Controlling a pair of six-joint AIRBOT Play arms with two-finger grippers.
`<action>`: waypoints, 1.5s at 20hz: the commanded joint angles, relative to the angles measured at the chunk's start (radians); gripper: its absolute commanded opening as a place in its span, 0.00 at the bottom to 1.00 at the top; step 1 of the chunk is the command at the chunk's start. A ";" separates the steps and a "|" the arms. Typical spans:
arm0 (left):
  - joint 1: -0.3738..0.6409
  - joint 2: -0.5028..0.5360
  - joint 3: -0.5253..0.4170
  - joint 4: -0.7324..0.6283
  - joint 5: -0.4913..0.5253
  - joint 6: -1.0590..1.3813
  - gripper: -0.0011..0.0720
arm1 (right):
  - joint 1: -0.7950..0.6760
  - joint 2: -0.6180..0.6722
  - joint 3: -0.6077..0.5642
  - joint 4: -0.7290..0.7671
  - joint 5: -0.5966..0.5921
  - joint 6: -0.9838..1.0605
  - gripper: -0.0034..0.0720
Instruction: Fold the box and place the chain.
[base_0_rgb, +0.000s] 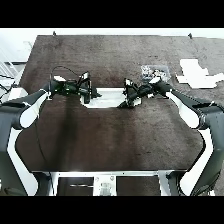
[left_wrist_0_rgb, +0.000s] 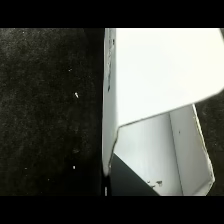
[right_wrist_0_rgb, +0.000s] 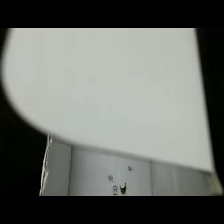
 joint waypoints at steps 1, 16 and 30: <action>0.000 0.000 0.000 0.000 0.000 0.000 0.04 | 0.000 0.000 0.000 0.003 0.002 0.000 0.82; 0.000 0.000 0.000 -0.003 -0.001 -0.001 0.04 | 0.001 0.000 0.000 0.003 0.002 0.000 0.82; 0.000 0.007 0.003 -0.015 -0.047 -0.008 0.58 | 0.001 0.000 0.000 0.003 0.002 0.000 0.82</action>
